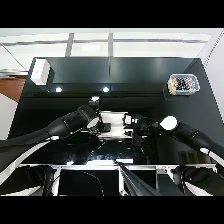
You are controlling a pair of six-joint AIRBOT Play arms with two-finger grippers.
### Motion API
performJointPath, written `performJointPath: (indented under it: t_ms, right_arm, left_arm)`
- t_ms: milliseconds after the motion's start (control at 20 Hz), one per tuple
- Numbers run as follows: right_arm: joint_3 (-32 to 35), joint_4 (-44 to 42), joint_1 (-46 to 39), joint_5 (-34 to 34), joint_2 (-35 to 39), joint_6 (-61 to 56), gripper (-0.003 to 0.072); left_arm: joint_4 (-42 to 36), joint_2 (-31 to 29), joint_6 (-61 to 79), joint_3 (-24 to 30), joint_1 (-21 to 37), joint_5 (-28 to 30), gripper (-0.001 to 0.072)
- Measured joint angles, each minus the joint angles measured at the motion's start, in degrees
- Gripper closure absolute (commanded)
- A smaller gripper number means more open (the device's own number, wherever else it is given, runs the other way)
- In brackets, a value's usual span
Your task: Fold the box and place the chain.
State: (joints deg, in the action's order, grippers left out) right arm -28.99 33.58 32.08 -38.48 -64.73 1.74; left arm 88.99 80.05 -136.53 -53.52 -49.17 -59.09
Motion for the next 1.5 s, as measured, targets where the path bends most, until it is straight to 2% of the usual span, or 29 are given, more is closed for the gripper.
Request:
performJointPath:
  t_ms: [300,400,450,500,600,650,700,800,1050,1200,1500]
  right_arm:
    - [0.0,-0.6,1.0,1.9,-0.7,0.5,0.0454]
    - [0.0,-0.6,1.2,2.1,-0.7,0.5,0.0281]
    - [0.0,-0.6,1.2,2.3,-0.7,0.5,0.0315]
    - [0.0,-0.6,1.2,2.3,-0.7,0.4,0.0444]
    - [0.0,-0.5,1.2,2.6,-0.7,0.4,0.0362]
    - [0.0,-0.5,1.2,2.5,-0.7,0.4,0.0495]
    - [0.0,-0.4,1.2,2.6,-0.7,0.4,0.0506]
    - [0.0,-0.4,1.2,2.6,-0.7,0.4,0.0654]
    - [0.0,0.9,-0.1,0.5,0.7,-2.1,0.0645]
    - [0.0,3.1,-3.2,-3.0,4.3,-6.5,0.0645]
    - [-0.2,5.3,-15.6,-14.1,13.6,-28.4,0.0645]
  left_arm:
    - [-0.1,0.0,0.0,0.0,0.0,0.1,0.0683]
    - [-0.1,0.0,0.0,0.0,0.0,0.2,0.0683]
    - [-0.2,0.0,-0.1,0.0,0.0,0.2,0.0683]
    - [-0.2,0.0,-0.1,0.0,0.0,0.2,0.0683]
    - [-0.1,0.0,-0.1,0.0,0.0,0.2,0.0683]
    - [-0.1,0.0,-0.1,0.0,0.0,0.2,0.0683]
    - [-0.1,0.0,-0.1,0.0,0.0,0.2,0.0683]
    - [-0.2,0.0,-0.1,0.0,0.0,0.2,0.0683]
    - [-0.3,0.0,0.0,0.0,0.0,0.3,0.0683]
    - [-0.2,0.0,0.0,0.0,0.0,0.2,0.0683]
    - [-0.1,0.0,0.0,0.0,0.0,0.2,0.0683]
